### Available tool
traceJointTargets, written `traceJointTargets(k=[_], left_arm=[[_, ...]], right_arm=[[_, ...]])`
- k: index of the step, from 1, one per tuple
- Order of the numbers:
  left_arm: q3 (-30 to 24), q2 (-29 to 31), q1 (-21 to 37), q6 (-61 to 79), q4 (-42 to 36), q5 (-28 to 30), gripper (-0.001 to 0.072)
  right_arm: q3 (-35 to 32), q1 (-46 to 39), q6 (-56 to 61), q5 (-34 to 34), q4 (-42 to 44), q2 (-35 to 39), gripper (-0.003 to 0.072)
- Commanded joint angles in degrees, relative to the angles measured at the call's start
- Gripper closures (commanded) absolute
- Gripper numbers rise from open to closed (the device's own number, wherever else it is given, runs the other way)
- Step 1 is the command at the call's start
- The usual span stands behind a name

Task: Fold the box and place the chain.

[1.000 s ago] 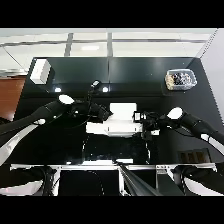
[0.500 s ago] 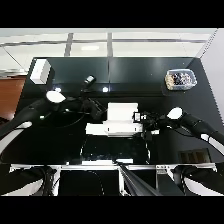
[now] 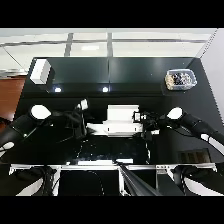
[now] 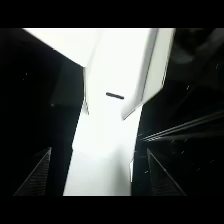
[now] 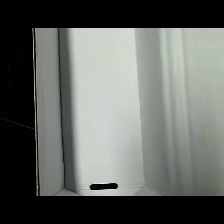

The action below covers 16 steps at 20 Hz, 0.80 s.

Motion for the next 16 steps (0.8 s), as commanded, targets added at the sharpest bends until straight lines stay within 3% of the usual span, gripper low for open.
traceJointTargets(k=[1,4,10,13,16], left_arm=[[-2.27,-0.11,-2.49,16.5,0.52,6.36,-0.0001],[-1.22,-2.71,-4.7,20.26,-3.26,7.8,-0.0001],[-0.39,-8.59,-7.91,20.65,-10.73,5.25,0.0025],[-0.39,-9.73,-8.2,21.35,-13.4,4.74,0.025],[-0.39,-9.77,-8.17,21.51,-14.95,5.33,0.0379]], right_arm=[[-0.02,-0.02,0.0,-0.02,0.02,0.02,0.058],[-0.02,-0.02,0.0,-0.02,0.02,0.02,0.058],[-0.02,-0.02,0.0,0.0,0.02,0.02,0.058],[-0.02,-0.02,0.0,-0.02,0.02,0.02,0.058],[-0.02,-0.02,0.0,-0.02,0.02,0.02,0.058]])
